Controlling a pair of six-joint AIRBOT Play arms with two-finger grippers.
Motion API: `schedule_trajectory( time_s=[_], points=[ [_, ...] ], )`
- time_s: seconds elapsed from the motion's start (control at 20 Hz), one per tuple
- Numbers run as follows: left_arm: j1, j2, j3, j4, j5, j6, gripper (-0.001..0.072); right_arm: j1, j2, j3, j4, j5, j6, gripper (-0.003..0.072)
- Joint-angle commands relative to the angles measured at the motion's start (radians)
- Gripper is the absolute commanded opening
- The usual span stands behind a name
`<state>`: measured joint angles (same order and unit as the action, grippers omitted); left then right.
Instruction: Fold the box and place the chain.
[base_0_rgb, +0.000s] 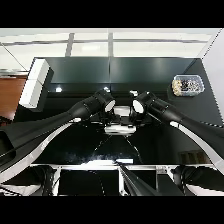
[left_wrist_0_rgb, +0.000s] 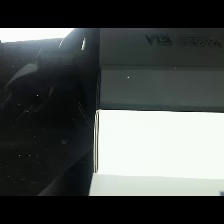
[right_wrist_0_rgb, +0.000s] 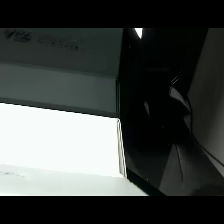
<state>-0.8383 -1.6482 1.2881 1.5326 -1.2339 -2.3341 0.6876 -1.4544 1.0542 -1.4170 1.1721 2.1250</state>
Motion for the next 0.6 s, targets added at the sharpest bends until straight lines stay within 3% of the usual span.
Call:
schedule_trajectory(
  time_s=[0.0, 0.55],
  points=[
    [0.001, 0.0, 0.0, 0.0, -0.002, 0.0, 0.0029, -0.031, 0.001, 0.001, 0.015, 0.015, 0.003, 0.0239],
    [0.001, 0.0, 0.0, 0.0, -0.002, 0.0, 0.0029, -0.05, -0.003, -0.018, 0.008, -0.01, 0.043, 0.0238]
  ],
)
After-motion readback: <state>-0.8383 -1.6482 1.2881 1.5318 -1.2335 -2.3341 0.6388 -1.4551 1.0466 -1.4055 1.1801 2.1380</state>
